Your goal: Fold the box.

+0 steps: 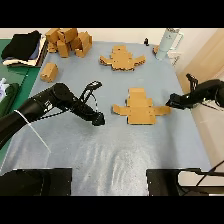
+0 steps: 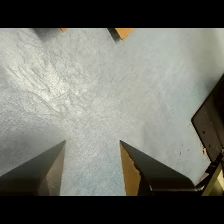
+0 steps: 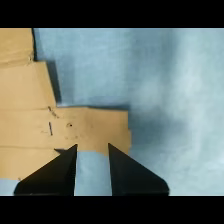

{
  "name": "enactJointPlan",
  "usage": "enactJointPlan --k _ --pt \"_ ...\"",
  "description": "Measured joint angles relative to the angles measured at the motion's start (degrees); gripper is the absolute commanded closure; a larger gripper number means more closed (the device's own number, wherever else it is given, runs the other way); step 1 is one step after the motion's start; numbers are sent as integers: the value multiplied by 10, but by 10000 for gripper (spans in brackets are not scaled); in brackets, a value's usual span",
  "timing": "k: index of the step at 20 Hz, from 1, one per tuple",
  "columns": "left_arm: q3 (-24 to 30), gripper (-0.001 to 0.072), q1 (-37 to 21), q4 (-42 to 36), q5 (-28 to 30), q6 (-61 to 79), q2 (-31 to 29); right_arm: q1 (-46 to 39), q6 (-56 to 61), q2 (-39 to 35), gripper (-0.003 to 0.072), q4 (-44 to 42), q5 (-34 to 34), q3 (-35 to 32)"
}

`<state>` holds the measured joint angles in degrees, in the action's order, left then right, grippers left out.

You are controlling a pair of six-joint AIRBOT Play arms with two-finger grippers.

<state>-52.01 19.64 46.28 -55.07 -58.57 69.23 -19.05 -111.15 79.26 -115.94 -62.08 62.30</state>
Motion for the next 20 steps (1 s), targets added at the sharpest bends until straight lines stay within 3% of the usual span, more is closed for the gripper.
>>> enactJointPlan --k 1,3,7,12,14,20 --pt "0 184 0 0 -1 -2 0 0 2 14 384 9 -8 23" --pt "-1 184 0 0 -2 -6 0 0 8 35 209 31 -18 64" --pt "-1 185 0 0 -4 -9 0 -7 21 73 254 73 -39 105" --pt "-12 185 -4 -1 -15 -16 0 -9 -23 131 254 36 -99 117" --pt "-23 184 -11 -6 -26 -18 0 -9 -50 148 330 5 -122 118" --pt "-41 183 -51 -34 -76 -21 7 5 -101 173 430 -47 -159 120"
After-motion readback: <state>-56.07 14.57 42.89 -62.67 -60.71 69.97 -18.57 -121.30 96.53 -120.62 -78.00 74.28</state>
